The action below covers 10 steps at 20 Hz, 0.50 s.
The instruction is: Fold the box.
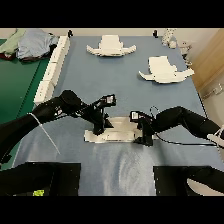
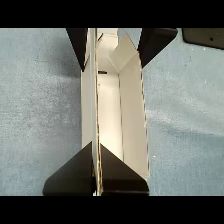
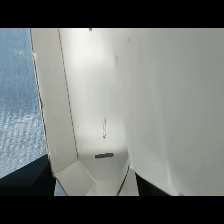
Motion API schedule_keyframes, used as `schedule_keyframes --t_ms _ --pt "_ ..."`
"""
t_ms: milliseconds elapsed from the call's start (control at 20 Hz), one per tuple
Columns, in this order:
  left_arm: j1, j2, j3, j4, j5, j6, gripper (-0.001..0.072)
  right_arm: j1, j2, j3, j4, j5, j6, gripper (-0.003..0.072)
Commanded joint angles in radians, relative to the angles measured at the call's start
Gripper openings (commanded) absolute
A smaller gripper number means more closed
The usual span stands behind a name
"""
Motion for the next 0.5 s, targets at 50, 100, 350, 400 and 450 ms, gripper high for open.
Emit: schedule_keyframes --t_ms 50,100,350,400,450 --pt "-0.001 0.0 0.001 0.0 0.001 0.0 0.0012 0.013 -0.005 -0.012 -0.005 -0.002 -0.002 0.0646" --pt "-0.001 0.0 0.001 0.0 0.001 0.0 0.0012 0.016 -0.005 -0.018 -0.008 0.003 -0.002 0.0645" --pt "-0.001 0.0 0.001 0.0 0.001 0.0 0.0012 0.018 -0.006 -0.031 -0.014 0.02 -0.002 0.058" --pt "0.0 0.0 0.001 0.0 0.001 0.0 0.0012 0.018 -0.007 -0.031 -0.016 0.026 -0.002 0.058" --pt "0.0 0.0 0.001 0.0 0.001 0.0 0.0012 0.022 -0.007 -0.031 -0.02 0.036 -0.002 0.0579"
